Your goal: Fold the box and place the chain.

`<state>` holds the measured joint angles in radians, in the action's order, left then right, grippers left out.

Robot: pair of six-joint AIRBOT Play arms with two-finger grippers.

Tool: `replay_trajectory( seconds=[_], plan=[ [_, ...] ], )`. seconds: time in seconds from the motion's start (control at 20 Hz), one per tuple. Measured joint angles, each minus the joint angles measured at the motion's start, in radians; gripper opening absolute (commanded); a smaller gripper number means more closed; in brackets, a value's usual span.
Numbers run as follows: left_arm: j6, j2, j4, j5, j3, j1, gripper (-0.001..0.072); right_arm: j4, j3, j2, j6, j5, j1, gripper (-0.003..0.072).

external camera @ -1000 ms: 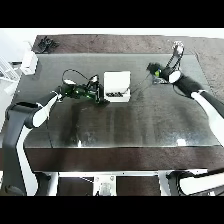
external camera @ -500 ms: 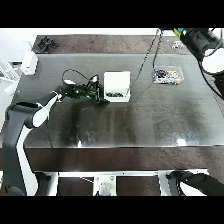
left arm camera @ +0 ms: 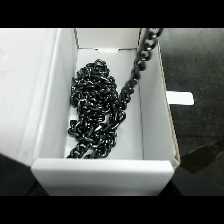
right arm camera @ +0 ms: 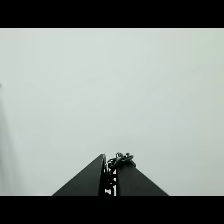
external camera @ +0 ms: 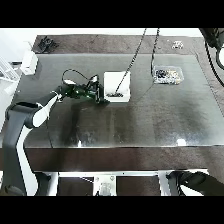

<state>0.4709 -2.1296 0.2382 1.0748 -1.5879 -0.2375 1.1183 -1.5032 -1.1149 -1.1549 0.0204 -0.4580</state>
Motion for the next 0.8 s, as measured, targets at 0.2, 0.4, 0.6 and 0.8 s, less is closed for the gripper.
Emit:
replay_trajectory(
  seconds=[0.2,0.4,0.6,0.8],
  plan=[
    [0.000,0.000,0.000,0.000,0.000,0.000,0.0477,0.007,-0.048,-0.050,0.021,-0.009,-0.061,0.0007],
    [0.000,0.000,0.000,0.000,0.000,0.000,0.0477,0.014,-0.068,-0.100,0.032,-0.011,-0.089,0.0007],
    [0.000,0.000,0.000,0.000,0.000,0.000,0.0477,0.015,-0.071,-0.129,0.012,0.024,-0.097,0.0007],
    [0.000,0.000,0.000,0.000,0.000,0.000,0.0477,0.017,-0.023,-0.142,-0.043,0.060,-0.100,0.0007]
  ],
)
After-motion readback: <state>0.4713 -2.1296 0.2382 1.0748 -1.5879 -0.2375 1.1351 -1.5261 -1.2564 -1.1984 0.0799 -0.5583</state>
